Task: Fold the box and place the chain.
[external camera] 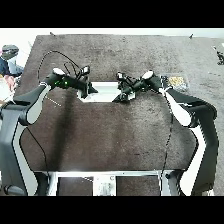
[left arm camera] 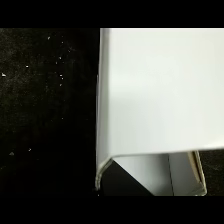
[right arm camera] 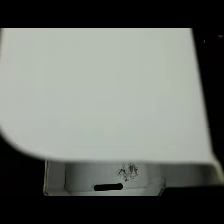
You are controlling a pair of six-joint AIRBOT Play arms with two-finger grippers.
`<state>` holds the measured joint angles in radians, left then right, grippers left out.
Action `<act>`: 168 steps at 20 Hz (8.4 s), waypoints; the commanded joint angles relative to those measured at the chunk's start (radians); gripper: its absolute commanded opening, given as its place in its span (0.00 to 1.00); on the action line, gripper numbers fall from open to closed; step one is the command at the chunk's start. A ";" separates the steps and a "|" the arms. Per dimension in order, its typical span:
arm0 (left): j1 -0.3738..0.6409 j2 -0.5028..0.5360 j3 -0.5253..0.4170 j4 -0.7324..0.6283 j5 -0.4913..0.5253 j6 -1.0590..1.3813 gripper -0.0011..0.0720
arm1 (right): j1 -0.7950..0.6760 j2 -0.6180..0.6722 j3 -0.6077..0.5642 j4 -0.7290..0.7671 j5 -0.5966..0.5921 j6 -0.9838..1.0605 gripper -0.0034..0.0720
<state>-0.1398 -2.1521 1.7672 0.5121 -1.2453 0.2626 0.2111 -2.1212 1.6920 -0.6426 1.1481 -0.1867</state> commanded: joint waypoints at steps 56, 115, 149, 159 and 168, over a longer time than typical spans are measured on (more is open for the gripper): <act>0.021 0.001 0.150 -0.127 -0.291 -0.306 0.03 | 0.003 -0.001 -0.001 -0.008 -0.003 0.000 0.60; -0.029 0.160 -0.091 0.345 0.031 -0.097 0.81 | 0.003 -0.001 -0.001 -0.008 -0.004 0.000 0.60; -0.030 0.109 -0.091 0.113 0.000 -0.097 0.77 | 0.003 -0.001 -0.001 -0.008 -0.004 0.000 0.60; 0.016 0.116 -0.079 0.132 -0.088 -0.109 0.13 | 0.003 -0.001 -0.001 -0.008 -0.003 0.000 0.60; 0.085 0.162 0.063 0.109 -0.231 -0.353 0.02 | 0.003 -0.001 -0.001 -0.008 -0.004 0.000 0.60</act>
<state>-0.0799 -2.0201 1.7863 0.6266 -1.4429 0.0162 0.2131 -2.1212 1.6913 -0.6506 1.1442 -0.1871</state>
